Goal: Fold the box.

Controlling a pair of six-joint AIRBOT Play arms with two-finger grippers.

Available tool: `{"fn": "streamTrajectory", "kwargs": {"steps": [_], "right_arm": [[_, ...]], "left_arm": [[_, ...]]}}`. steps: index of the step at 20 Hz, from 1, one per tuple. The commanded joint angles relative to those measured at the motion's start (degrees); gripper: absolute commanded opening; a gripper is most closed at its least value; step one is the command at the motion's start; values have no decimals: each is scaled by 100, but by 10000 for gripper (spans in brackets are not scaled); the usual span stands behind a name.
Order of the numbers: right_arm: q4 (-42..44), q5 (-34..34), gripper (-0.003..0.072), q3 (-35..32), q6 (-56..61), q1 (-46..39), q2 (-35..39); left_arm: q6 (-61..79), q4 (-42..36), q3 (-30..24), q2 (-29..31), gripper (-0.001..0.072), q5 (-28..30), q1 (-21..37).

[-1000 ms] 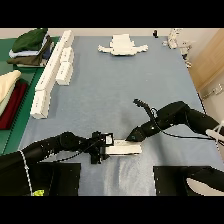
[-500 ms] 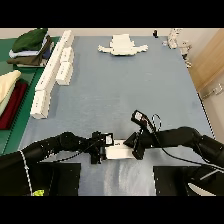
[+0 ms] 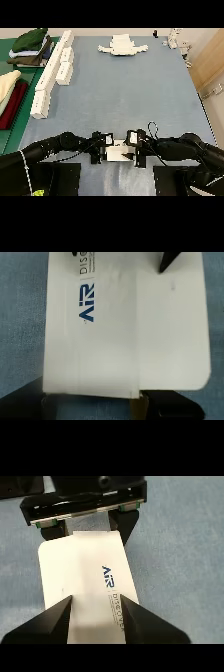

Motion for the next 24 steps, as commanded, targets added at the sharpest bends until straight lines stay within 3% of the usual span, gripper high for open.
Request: {"fn": "streamTrajectory", "kwargs": {"steps": [1, 7, 24], "right_arm": [[-275, -66, 519, 33, -496, 153, -87], [-527, 146, 544, 81, -1331, 157, -424], [-1082, 393, 543, 354, -1362, 149, -205]], "left_arm": [[0, 2, 2, -2, 450, 0, 0], [0, 2, 2, -2, 450, 0, 0], [0, 2, 2, -2, 450, 0, 0]]}}
